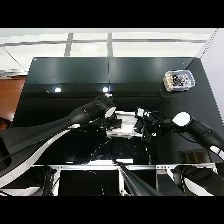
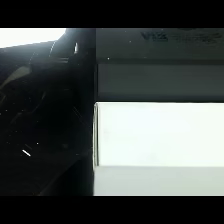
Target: Fold the box and place the chain.
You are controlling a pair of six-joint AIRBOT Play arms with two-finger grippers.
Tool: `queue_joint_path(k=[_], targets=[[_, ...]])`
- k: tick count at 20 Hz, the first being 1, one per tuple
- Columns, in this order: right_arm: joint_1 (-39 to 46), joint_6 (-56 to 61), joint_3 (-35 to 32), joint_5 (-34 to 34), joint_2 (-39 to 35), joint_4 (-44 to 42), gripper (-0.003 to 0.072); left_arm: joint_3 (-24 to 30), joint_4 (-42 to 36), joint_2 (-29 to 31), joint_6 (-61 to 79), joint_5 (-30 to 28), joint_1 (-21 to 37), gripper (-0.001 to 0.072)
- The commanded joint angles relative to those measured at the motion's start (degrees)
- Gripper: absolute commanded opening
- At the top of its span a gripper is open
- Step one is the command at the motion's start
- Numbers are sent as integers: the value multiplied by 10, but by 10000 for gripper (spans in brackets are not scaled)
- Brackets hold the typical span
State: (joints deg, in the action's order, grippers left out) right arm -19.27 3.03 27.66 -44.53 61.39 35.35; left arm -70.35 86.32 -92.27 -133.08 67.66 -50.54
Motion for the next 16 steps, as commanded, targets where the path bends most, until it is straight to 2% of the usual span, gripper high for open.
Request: queue_joint_path(k=[1, 7, 9, 10, 11, 12, 16], targets=[[0, -4, 0, 0, 21, -52, 177, 0, -1, 0, 0, -1, 0, 23], [0, -4, 0, 0, 33, -54, 179, 0, -1, 0, 0, -1, 0, 23], [0, -4, 0, 2, 33, -56, 475, 0, -1, 0, 0, -1, 0, 23], [0, -4, 0, 2, 33, -55, 485, 0, -1, 0, 0, -1, 0, 23], [0, -4, 0, 2, 33, -55, 357, 0, -1, 0, 0, -1, 0, 23], [0, -4, 0, 2, 33, -55, 306, 0, -1, 0, 0, -1, 0, 23], [0, -4, 0, 2, 33, -55, 316, 0, -5, 0, 0, -1, 0, 23]])
